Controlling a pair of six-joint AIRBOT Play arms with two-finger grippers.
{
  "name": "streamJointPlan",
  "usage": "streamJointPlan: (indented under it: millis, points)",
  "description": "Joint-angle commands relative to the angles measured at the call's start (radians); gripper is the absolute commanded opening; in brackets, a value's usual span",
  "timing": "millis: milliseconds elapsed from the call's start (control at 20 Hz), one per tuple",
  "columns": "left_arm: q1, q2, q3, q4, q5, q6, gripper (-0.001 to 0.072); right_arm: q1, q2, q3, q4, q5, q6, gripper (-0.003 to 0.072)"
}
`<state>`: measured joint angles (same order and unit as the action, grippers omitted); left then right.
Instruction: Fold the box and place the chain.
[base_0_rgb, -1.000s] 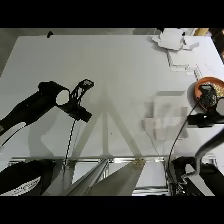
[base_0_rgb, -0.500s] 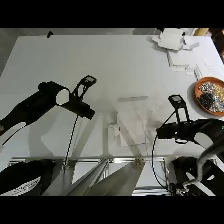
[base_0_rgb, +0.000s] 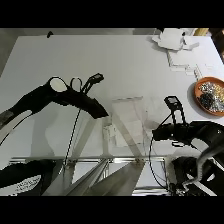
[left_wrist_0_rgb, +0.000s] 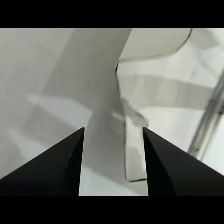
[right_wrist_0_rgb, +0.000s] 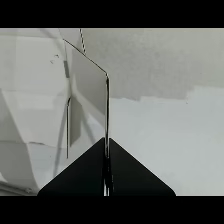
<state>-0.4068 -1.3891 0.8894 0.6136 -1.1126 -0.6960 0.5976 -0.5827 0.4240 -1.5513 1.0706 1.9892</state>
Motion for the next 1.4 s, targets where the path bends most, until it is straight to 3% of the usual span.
streamJointPlan:
  millis: [0,100,400,600,650,750,900,1000,1050,1150,1200,1350]
  points:
    - [0.057,-0.085,0.000,-0.206,-0.090,0.183,0.0417,0.004,0.001,0.000,0.000,-0.005,0.003,0.0019]
    - [0.039,-0.126,0.004,-0.233,-0.085,0.219,0.0456,0.004,0.001,0.000,0.001,-0.005,0.003,0.0019]
    - [-0.034,-0.270,0.154,-0.169,-0.078,0.168,0.0456,0.004,0.001,0.000,0.003,-0.005,0.003,0.0019]
    - [-0.075,-0.307,0.175,-0.126,-0.098,0.173,0.0438,0.004,0.001,0.000,0.003,-0.006,0.003,0.0019]
    - [-0.080,-0.309,0.175,-0.104,-0.105,0.172,0.0365,0.004,0.001,0.000,0.003,-0.006,0.003,0.0019]
    - [-0.080,-0.309,0.175,-0.077,-0.116,0.173,0.0309,0.004,0.001,0.000,0.003,-0.006,0.003,0.0019]
    - [-0.077,-0.308,0.175,-0.074,-0.114,0.220,0.0045,0.004,0.001,0.000,0.003,-0.010,0.003,0.0019]
    - [-0.078,-0.301,0.175,-0.074,-0.111,0.298,0.0003,0.004,0.001,0.003,0.003,-0.054,-0.012,0.0021]
    - [-0.080,-0.289,0.175,-0.073,-0.109,0.337,0.0002,0.004,0.001,0.011,0.003,-0.076,-0.012,0.0062]
    - [-0.080,-0.251,0.175,-0.063,-0.104,0.397,0.0002,0.004,0.001,0.048,0.011,-0.066,-0.040,0.0244]
    - [-0.080,-0.222,0.175,-0.042,-0.096,0.409,0.0001,0.004,0.001,0.078,0.011,-0.037,-0.067,0.0289]
    - [-0.106,-0.111,0.174,0.084,-0.072,0.408,-0.0001,0.004,0.001,0.187,-0.021,0.056,-0.167,0.0341]
